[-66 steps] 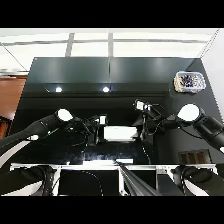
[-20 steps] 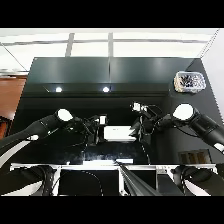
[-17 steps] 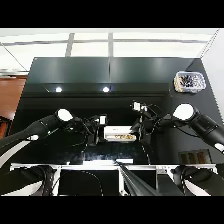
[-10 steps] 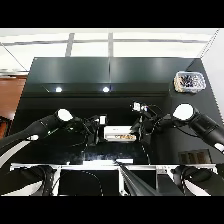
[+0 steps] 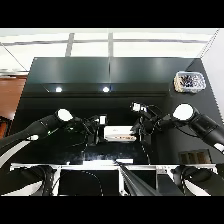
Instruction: Fold the box and place the chain.
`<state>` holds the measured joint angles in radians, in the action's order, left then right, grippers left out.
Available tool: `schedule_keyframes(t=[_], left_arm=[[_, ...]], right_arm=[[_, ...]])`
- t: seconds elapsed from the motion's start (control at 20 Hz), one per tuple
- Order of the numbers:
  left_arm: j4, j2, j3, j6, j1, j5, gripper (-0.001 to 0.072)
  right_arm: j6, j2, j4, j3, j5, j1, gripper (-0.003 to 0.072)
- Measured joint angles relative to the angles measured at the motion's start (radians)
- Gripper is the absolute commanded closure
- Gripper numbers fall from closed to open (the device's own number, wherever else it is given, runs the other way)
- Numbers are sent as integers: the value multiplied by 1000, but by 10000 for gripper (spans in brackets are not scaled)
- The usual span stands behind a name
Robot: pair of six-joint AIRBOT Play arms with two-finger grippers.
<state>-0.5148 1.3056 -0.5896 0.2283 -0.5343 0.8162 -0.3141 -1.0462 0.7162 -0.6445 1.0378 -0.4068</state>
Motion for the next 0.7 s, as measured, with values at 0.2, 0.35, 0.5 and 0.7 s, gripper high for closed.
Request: schedule_keyframes(t=[0.2,0.35,0.5,0.7], left_arm=[[0,0,0,0,0,0,227],[0,0,0,0,0,0,227],[0,0,0,0,0,0,227],[0,0,0,0,0,0,227]], right_arm=[[-3,0,-1,0,1,0,475],[-10,0,-1,0,6,0,474],[-20,0,-1,0,9,0,474],[-43,0,-2,0,14,0,474]])
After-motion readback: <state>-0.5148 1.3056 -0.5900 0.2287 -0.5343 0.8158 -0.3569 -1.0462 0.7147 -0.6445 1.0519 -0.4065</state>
